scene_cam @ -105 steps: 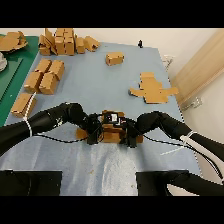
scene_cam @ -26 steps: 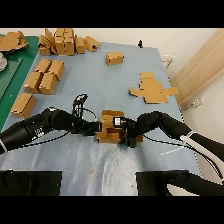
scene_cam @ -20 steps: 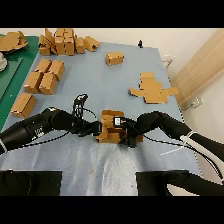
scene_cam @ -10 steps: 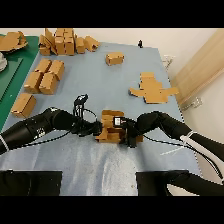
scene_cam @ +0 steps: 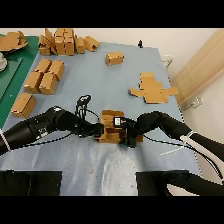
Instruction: Fold the box.
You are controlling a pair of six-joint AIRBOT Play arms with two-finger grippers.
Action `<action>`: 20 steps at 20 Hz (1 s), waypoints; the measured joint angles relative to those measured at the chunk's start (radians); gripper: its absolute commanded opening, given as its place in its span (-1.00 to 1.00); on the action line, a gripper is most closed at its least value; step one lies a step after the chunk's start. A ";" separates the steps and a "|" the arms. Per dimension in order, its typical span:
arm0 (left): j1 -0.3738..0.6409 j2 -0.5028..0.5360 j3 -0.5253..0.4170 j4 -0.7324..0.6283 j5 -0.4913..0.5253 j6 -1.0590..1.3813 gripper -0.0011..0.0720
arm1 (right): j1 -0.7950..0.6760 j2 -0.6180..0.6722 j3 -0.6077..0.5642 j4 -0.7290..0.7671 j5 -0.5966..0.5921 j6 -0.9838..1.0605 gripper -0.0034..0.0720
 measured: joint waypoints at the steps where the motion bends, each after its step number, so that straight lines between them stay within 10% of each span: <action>1: -0.009 -0.007 0.013 0.024 -0.012 -0.022 0.29 | 0.000 0.000 0.000 0.000 0.000 0.000 0.58; 20: -0.111 -0.225 0.220 0.288 -0.214 -0.229 0.28 | 0.000 0.000 0.000 0.001 -0.001 0.000 0.58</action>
